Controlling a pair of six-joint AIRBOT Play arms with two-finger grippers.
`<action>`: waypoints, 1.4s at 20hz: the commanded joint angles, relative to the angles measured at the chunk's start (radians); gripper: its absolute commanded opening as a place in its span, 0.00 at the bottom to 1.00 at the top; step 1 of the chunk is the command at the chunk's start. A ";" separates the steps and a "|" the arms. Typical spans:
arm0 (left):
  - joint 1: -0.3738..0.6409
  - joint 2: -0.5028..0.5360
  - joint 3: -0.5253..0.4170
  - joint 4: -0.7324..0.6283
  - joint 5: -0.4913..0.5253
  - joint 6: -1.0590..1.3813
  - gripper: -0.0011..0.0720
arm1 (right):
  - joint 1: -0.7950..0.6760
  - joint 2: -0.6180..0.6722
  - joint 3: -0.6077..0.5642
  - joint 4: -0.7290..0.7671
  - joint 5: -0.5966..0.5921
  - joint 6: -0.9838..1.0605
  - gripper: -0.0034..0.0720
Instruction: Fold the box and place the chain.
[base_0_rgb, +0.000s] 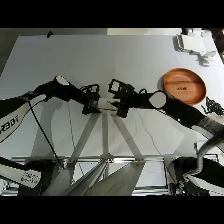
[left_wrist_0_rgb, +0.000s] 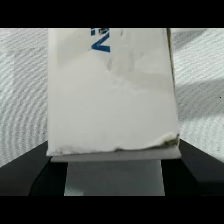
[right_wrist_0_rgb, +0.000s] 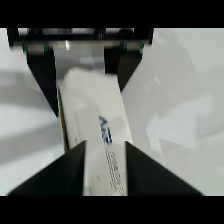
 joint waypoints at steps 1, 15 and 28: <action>0.000 0.000 0.000 0.000 0.000 0.000 0.21 | -0.027 0.010 0.000 0.234 0.003 0.000 0.23; 0.000 0.000 0.000 0.000 0.001 0.000 0.21 | -0.180 -0.293 0.000 0.439 0.413 0.181 0.06; 0.000 0.000 0.000 0.000 0.000 0.000 0.21 | -0.284 -0.100 0.006 0.439 0.410 0.181 0.06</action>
